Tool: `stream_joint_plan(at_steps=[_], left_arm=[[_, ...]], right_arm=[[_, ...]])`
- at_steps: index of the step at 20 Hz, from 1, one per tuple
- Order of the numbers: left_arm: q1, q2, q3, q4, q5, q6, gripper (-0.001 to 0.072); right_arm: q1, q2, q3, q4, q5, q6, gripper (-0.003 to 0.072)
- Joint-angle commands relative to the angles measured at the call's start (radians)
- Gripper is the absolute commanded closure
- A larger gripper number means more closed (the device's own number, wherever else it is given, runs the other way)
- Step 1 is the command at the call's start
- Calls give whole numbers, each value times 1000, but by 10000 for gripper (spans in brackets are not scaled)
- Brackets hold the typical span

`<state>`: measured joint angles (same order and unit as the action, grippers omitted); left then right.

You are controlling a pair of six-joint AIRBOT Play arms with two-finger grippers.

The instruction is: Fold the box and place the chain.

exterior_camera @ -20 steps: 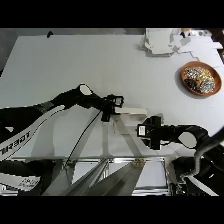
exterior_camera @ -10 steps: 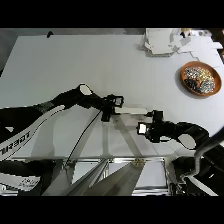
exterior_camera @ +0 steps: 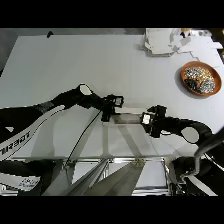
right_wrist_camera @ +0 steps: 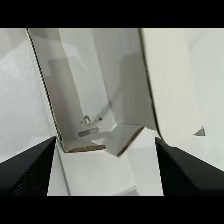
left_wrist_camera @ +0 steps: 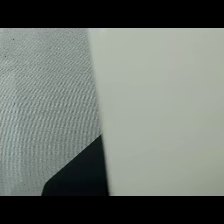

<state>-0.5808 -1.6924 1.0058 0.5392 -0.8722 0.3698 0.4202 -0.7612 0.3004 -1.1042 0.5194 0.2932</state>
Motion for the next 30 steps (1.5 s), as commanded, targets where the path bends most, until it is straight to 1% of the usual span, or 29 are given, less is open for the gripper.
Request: stream_joint_plan(at_steps=[1,3,5,9,14,16,18,23,24,25,28,30], left_arm=[[0,0,0,0,0,0,696],[0,0,0,0,0,0,696],[0,0,0,0,0,0,696],[0,0,0,0,0,0,696],[0,0,0,0,0,0,696],[0,0,0,0,0,0,696],[0,0,0,0,0,0,696],[0,0,0,0,0,0,696],[0,0,0,0,0,0,696],[0,0,0,0,0,0,696],[0,0,0,0,0,0,696],[0,0,0,0,0,0,696]], right_arm=[[-53,-53,24,148,42,-138,-1],[-103,-99,44,252,79,-242,-1],[-158,-146,61,343,141,-378,-1],[-233,-241,90,404,218,-529,-1],[-241,-351,99,543,253,-697,4],[-241,-373,99,565,253,-722,10],[-242,-389,99,575,252,-723,61],[-242,-441,99,583,251,-744,61],[-242,-442,99,583,248,-744,74],[-248,-442,99,583,248,-744,131],[-296,-442,99,585,263,-743,136],[-299,-442,99,586,269,-745,138]])
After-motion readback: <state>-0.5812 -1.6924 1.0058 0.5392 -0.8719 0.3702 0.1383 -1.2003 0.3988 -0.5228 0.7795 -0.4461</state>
